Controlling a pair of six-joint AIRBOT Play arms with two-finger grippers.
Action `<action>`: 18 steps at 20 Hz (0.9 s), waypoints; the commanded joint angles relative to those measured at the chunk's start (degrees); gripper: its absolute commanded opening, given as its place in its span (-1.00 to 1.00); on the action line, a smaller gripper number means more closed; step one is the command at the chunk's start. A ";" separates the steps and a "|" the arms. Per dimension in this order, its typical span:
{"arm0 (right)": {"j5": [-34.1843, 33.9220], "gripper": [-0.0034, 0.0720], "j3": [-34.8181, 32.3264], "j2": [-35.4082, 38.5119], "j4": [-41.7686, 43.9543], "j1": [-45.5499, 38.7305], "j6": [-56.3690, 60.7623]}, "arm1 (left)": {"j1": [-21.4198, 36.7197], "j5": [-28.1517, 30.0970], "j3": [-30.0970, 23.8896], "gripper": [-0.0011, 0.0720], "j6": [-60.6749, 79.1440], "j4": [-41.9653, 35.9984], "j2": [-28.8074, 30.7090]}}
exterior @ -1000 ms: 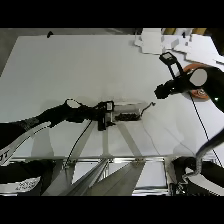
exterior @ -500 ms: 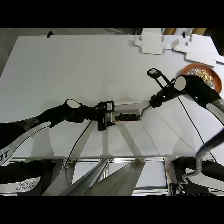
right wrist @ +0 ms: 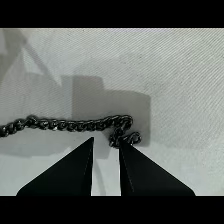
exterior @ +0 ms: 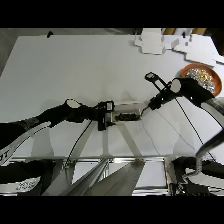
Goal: Fold the box and place the chain.
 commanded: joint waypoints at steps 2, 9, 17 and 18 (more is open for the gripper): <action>-1.31 -0.49 -0.13 -0.17 -0.04 0.07 0.17 | 0.00 0.02 0.00 -0.51 0.02 0.02 0.02; -2.34 -0.49 -0.13 -1.46 -0.02 0.07 0.61 | 0.00 0.02 0.00 -0.51 0.02 0.02 0.02; -0.07 -0.86 -0.13 -1.20 -0.04 0.07 1.90 | 0.00 0.02 0.00 -0.51 0.02 0.02 0.02; 0.28 -0.86 -0.13 -0.20 -0.04 0.07 1.88 | 0.00 0.02 0.00 -0.51 0.02 0.02 0.02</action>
